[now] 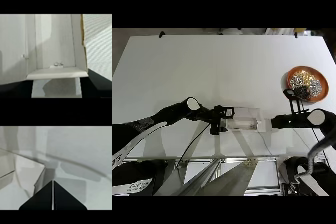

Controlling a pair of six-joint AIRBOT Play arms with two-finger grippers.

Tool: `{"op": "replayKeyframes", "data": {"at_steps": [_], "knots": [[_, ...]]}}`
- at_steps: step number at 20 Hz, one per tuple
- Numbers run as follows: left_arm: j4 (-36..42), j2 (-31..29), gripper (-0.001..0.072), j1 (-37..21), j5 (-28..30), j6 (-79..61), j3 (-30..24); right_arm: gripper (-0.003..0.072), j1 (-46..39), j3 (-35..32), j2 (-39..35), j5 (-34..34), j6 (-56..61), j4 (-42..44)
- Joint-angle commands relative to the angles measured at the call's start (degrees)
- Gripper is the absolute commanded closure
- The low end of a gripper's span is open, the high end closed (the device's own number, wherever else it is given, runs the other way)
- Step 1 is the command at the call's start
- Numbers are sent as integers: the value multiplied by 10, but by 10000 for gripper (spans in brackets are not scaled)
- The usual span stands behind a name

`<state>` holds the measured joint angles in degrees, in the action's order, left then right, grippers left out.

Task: Fold the box and place the chain.

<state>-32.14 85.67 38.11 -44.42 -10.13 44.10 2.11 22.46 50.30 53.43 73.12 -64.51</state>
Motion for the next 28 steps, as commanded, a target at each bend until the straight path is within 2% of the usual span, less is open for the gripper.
{"op": "replayKeyframes", "data": {"at_steps": [1, 8, 11, 19, 28], "knots": [[0, 0, 438, 0, 0, 0, 0, 669, 1, -4, 57, 30, -16, 95], [0, 0, 438, 0, 0, 0, 0, 669, 19, -4, 66, 26, -29, 112], [0, 0, 438, 0, 0, 0, 0, 669, 18, -4, 49, 26, -39, 86], [0, 0, 438, 0, 0, 0, 0, 669, -40, -4, 40, 27, -13, 63], [0, 0, 438, 0, 0, 0, 0, 669, -40, -4, 86, 25, -16, 81]]}}
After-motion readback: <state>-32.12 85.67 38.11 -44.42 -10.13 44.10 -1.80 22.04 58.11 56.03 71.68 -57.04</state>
